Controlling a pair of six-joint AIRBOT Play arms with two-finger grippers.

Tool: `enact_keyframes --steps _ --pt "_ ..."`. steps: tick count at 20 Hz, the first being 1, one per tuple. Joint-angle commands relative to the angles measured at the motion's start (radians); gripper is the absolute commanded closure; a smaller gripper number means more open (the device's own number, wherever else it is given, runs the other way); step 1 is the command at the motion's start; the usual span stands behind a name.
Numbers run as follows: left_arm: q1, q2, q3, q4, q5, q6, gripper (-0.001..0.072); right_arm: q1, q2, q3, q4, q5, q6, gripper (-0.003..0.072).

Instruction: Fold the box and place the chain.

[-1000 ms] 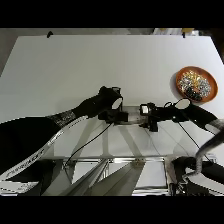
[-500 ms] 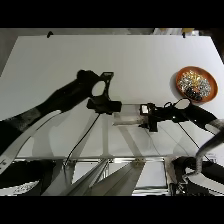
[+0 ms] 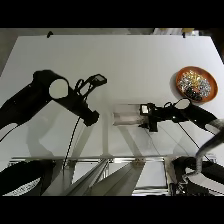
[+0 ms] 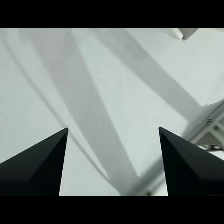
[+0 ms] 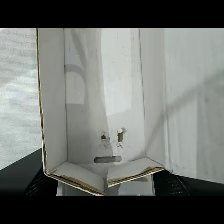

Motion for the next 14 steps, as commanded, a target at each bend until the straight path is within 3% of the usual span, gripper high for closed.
enact_keyframes --steps 1,3,4,9,11,14 --pt "0.059 0.035 -0.237 -0.155 0.395 0.453 0.0073 0.000 0.000 0.001 0.000 0.000 0.000 0.0128" --pt "0.063 0.006 -0.315 -0.243 0.561 0.653 0.0075 0.000 0.000 0.001 0.000 0.000 0.000 0.0128" --pt "0.069 -0.022 -0.327 -0.311 0.597 0.733 0.0079 0.000 0.000 0.001 0.000 0.000 0.000 0.0128" --pt "0.081 -0.177 -0.327 -0.729 0.595 1.450 0.0079 0.000 0.000 0.001 0.000 0.000 0.000 0.0128" --pt "0.082 -0.203 -0.327 -0.811 0.573 1.594 0.0078 0.000 0.000 0.001 0.000 0.000 0.000 0.0128" --pt "0.082 -0.222 -0.327 -0.863 0.557 1.619 0.0070 0.000 0.000 0.001 0.000 0.000 0.000 0.0128"
